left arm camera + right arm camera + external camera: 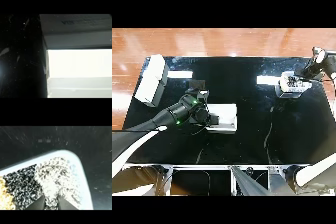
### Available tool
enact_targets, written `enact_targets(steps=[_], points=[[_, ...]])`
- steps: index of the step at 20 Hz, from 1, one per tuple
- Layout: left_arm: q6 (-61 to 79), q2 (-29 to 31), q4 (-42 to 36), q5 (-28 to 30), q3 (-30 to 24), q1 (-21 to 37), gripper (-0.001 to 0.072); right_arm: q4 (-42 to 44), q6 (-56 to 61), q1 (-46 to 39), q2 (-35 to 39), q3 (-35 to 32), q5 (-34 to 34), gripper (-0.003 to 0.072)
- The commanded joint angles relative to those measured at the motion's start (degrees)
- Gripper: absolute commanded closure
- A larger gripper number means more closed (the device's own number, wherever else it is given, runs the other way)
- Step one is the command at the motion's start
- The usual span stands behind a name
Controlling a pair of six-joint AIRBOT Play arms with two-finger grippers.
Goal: Fold the box and place the chain.
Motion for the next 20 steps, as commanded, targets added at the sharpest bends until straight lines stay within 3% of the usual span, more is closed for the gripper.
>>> enact_targets(steps=[1,8,12,20], points=[[0.0,0.0,0.02,-0.04,0.0,0.02,0.069,-0.13,-0.79,0.0,3.67,1.22,1.62,0.0663],[0.0,0.0,0.04,-0.17,0.0,0.02,0.069,2.14,-1.7,0.02,13.4,1.46,3.93,0.0663],[0.0,0.0,0.22,-0.33,0.0,-0.15,0.069,9.51,-5.92,0.48,21.22,1.44,7.26,0.0662],[0.02,0.0,0.42,-0.13,0.0,-0.22,0.069,22.97,-11.89,3.13,39.76,1.44,5.53,0.0659]])
